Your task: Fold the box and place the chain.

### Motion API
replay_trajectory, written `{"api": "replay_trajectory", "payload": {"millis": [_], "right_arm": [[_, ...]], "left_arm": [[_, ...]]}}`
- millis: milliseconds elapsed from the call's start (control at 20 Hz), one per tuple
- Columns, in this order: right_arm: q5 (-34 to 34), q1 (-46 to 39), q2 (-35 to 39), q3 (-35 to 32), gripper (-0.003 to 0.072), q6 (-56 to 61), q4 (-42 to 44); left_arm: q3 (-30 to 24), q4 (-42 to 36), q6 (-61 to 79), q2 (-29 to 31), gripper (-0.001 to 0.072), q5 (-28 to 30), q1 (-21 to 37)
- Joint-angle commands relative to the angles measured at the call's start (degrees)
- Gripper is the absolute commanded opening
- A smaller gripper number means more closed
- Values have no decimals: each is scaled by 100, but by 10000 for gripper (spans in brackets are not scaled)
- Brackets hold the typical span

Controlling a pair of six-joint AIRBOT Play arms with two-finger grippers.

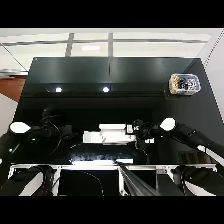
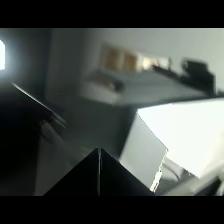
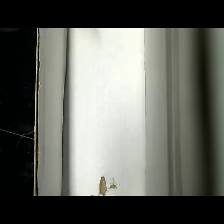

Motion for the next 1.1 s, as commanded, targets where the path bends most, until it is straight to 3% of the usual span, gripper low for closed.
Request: {"api": "replay_trajectory", "payload": {"millis": [0,200,400,450,600,800,1050], "right_arm": [[-4,4,-4,-4,532,2,2],[-4,4,-4,-4,531,2,2],[-4,4,-4,-4,532,2,2],[-4,7,-4,-4,531,4,2],[-4,4,-4,-4,532,2,2],[-4,4,-4,-4,532,2,2],[-7,7,-4,-4,532,2,2]], "left_arm": [[-44,-715,562,-664,28,4,-555],[-33,-1637,1161,-1370,27,382,-1193],[-7,-1692,1307,-1445,48,577,-1397],[31,-1685,1307,-1436,191,479,-1394],[247,-1670,1534,-1357,715,79,-1390],[647,-1676,1534,-1349,712,-474,-1397],[861,-1681,1482,-1300,712,-603,-1405]]}}
